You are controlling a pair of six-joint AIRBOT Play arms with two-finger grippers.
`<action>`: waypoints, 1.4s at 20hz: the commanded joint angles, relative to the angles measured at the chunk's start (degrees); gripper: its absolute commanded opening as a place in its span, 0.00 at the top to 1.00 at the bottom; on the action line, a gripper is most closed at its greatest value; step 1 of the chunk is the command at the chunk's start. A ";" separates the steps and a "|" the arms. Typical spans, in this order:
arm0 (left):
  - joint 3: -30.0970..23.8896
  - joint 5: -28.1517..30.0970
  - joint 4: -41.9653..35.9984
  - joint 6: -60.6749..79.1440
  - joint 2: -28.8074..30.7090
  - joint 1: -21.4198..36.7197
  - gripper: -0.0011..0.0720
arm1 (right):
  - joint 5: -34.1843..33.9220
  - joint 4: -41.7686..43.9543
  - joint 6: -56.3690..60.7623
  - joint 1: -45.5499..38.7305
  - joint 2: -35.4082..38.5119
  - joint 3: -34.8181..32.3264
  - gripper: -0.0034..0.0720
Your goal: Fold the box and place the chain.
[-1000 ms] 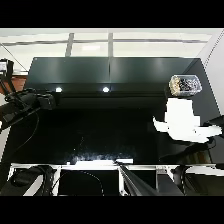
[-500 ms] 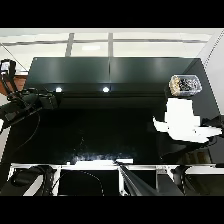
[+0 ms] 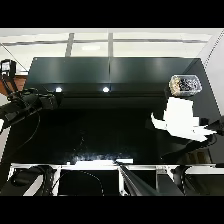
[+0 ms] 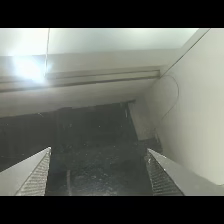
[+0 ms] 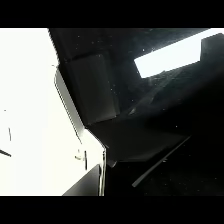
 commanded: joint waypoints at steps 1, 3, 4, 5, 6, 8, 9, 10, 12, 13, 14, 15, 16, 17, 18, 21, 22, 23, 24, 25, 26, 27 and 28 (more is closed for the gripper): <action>0.00 -0.02 -0.02 0.00 -0.04 0.02 0.02 | 0.28 1.27 -1.73 0.13 0.46 0.00 0.92; 0.00 -0.04 -0.02 -0.02 -0.04 0.02 0.02 | 0.28 3.06 -2.80 0.52 1.55 -0.02 0.92; 0.00 -0.31 -0.02 0.00 -0.04 0.00 0.02 | 0.00 3.80 -3.10 0.94 2.32 -0.26 0.92; 0.00 -0.59 -0.02 0.00 -0.04 0.00 0.02 | -0.57 4.83 -3.93 1.44 3.45 -0.98 0.92; 0.00 -0.98 -0.02 0.00 -0.04 0.00 0.02 | -1.40 5.90 -5.11 2.12 5.05 -2.27 0.92; 0.00 -1.53 0.00 0.00 -0.04 0.00 0.02 | -3.10 6.12 -5.90 3.87 8.52 -5.05 0.92; 0.00 -1.57 0.00 0.00 -0.04 0.00 0.02 | -3.67 6.47 -5.92 4.85 10.25 -6.23 0.92; 0.00 -1.57 0.00 0.02 -0.04 0.00 0.02 | -3.85 7.41 -5.90 6.08 12.04 -7.21 0.92; 0.00 -1.73 0.09 0.02 -0.04 0.04 0.02 | -4.00 10.43 -5.90 9.11 15.78 -8.79 0.92; 0.00 -1.70 0.46 0.02 -0.04 0.04 0.02 | -4.44 11.61 -5.90 11.26 17.97 -9.84 0.92; 0.00 -1.73 0.46 0.02 -0.04 0.04 0.02 | -5.05 12.61 -5.90 13.84 20.48 -11.17 0.92; 0.00 -1.75 0.44 0.02 -0.04 0.04 0.02 | -5.14 13.49 -5.86 16.68 22.80 -12.48 0.92; 0.00 -1.92 0.39 0.02 -0.04 0.04 0.02 | -5.05 14.49 -5.01 19.28 24.55 -13.40 0.92; 0.00 -2.19 0.13 0.00 -0.04 0.04 0.02 | -5.18 15.58 -2.67 22.03 26.14 -14.29 0.92; 0.00 -2.10 -0.57 0.02 -0.04 0.02 0.02 | -5.62 16.63 -0.39 24.48 27.36 -15.17 0.92; 0.00 -1.97 -1.92 0.00 -0.04 0.02 0.02 | -11.02 20.26 2.99 33.14 31.17 -18.88 0.91; 0.00 -2.05 -3.04 0.02 -0.04 0.02 0.02 | -13.20 22.53 2.99 36.26 32.65 -20.74 0.91; 0.00 -2.51 -4.00 0.02 -0.04 -0.02 0.02 | -16.74 25.29 2.95 39.95 34.51 -23.10 0.91; -0.02 -3.08 -4.33 0.02 -0.07 -0.02 0.02 | -21.55 27.85 2.16 43.95 36.44 -25.57 0.91; -0.02 -3.65 -4.31 0.02 -0.17 -0.07 0.02 | -27.65 30.75 0.26 48.19 38.42 -28.06 0.91; -0.15 -3.89 -4.37 -0.02 -0.55 -0.07 0.02 | -34.69 34.07 -1.51 52.85 40.26 -30.42 0.91; -0.57 -3.93 -4.90 -0.02 -1.27 -0.07 0.02 | -40.92 36.46 -3.61 58.16 41.55 -32.00 0.91; -1.05 -4.13 -5.90 -0.02 -2.14 -0.07 0.03 | -45.24 36.61 -4.61 63.49 41.94 -32.68 0.91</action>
